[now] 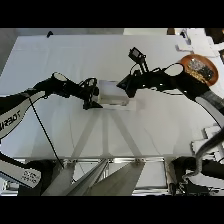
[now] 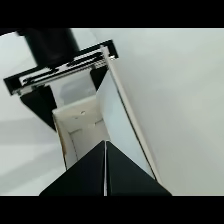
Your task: Fold the box and place the chain.
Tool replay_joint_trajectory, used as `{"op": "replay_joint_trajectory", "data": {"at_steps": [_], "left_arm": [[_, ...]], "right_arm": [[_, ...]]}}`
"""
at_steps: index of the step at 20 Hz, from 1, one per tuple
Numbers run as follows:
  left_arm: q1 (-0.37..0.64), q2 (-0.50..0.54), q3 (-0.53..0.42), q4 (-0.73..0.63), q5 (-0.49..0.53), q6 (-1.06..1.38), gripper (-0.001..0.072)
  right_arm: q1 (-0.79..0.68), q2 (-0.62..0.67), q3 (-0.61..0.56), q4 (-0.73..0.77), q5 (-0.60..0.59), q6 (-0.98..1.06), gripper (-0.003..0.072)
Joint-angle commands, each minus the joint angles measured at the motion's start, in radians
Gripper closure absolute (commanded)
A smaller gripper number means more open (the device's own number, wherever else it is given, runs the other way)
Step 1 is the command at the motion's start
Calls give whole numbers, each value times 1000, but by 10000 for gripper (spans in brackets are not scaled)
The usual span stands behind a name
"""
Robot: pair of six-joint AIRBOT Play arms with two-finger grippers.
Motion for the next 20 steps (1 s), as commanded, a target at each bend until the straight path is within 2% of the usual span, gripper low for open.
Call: {"op": "replay_joint_trajectory", "data": {"at_steps": [1,3,4,6,14,20], "left_arm": [[0,0,0,-1,0,0,535],[0,0,0,-1,0,0,535],[0,0,0,-1,0,0,535],[0,0,0,-1,0,0,535],[-1,0,0,-1,0,0,535],[-1,0,0,-1,0,0,535]], "right_arm": [[-10,105,1,-213,48,-8,613],[-39,140,-1,-293,99,-43,398],[-58,140,-1,-315,124,-70,323],[-92,109,-3,-335,161,-164,268],[-122,-163,-3,-327,187,-369,271],[-122,-212,-3,-273,189,-418,325]]}}
